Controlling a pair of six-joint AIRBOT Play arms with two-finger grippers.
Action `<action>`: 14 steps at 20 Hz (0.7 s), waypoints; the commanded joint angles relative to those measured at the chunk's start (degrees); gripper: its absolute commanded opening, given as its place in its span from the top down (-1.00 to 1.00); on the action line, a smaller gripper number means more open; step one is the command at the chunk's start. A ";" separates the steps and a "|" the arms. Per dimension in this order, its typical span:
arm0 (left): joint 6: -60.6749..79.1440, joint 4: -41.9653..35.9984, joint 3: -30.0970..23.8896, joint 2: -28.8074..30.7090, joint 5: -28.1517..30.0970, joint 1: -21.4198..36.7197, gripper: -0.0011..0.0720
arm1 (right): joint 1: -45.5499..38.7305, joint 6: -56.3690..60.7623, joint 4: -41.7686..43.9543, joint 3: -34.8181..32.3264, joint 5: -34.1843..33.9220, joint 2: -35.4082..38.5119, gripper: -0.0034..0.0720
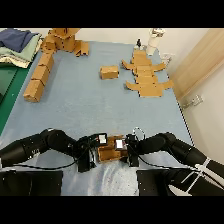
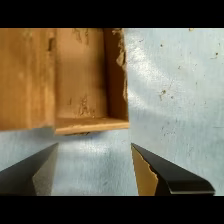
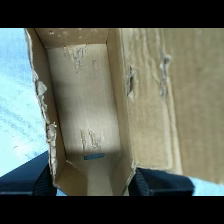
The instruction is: Fold the box.
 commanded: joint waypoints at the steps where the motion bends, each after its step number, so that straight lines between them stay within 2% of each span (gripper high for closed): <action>1: 1.64 -1.88 -1.49 -0.59 7.72 -4.07 -0.92 | -0.02 0.00 0.00 0.00 0.00 0.00 -0.43; 4: 1.64 -5.05 -1.66 -2.36 10.56 -5.25 -0.94 | -0.02 0.00 0.00 0.00 0.00 0.00 -0.43; 9: 1.33 -5.46 -1.68 -3.30 13.14 -5.60 -0.94 | -0.02 0.00 0.00 0.00 0.00 0.00 -0.43; 14: 0.98 -5.46 -1.68 -3.28 12.85 -4.94 -0.94 | -0.02 0.00 0.02 0.00 0.00 0.00 -0.43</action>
